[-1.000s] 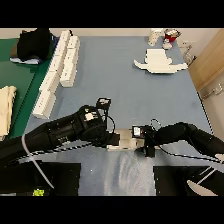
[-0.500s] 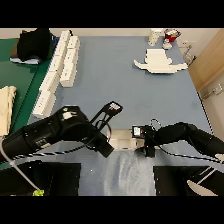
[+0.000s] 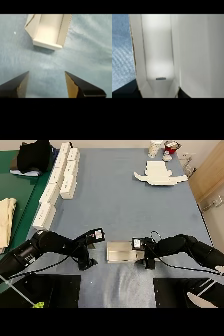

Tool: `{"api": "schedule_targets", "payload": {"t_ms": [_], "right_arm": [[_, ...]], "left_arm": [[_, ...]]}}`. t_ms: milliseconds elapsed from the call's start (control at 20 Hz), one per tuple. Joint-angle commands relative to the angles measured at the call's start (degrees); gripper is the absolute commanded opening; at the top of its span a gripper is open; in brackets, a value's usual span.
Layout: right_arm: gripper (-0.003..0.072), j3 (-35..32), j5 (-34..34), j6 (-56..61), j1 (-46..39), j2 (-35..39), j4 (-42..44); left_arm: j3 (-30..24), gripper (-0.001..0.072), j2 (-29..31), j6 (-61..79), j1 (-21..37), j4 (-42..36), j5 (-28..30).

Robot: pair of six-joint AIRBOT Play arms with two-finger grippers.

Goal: Fold the box.

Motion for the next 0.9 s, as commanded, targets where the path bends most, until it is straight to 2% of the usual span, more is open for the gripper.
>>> {"api": "schedule_targets", "payload": {"t_ms": [0, 100, 200, 450, 650, 850], "right_arm": [[0.0511, 0.0, 0.0, 0.0, 0.0, 0.0, 0.0], [0.0511, 0.0, 0.0, 0.0, 0.0, 0.0, 0.0], [0.0511, 0.0, 0.0, 0.0, 0.0, 0.0, 0.0], [0.0511, 0.0, 0.0, 0.0, 0.0, 0.0, 0.0], [0.0511, 0.0, 0.0, 0.0, 0.0, 0.0, 0.0], [0.0511, 0.0, 0.0, 0.0, 0.0, 0.0, 0.0]], "left_arm": [[-5.3, 0.0671, -3.7, 29.1, 3.3, -16.1, 10.9], [-5.4, 0.0671, -7.5, 38.5, 3.3, -23.3, 13.0], [-5.4, 0.0671, -11.2, 41.7, 2.1, -27.9, 16.0], [-5.4, 0.0671, -15.3, 43.3, -2.2, -28.2, 16.3], [-5.4, 0.0671, -15.3, 43.3, -2.4, -28.6, 16.7], [-5.4, 0.0671, -17.4, 43.3, -2.4, -32.1, 19.3]]}}
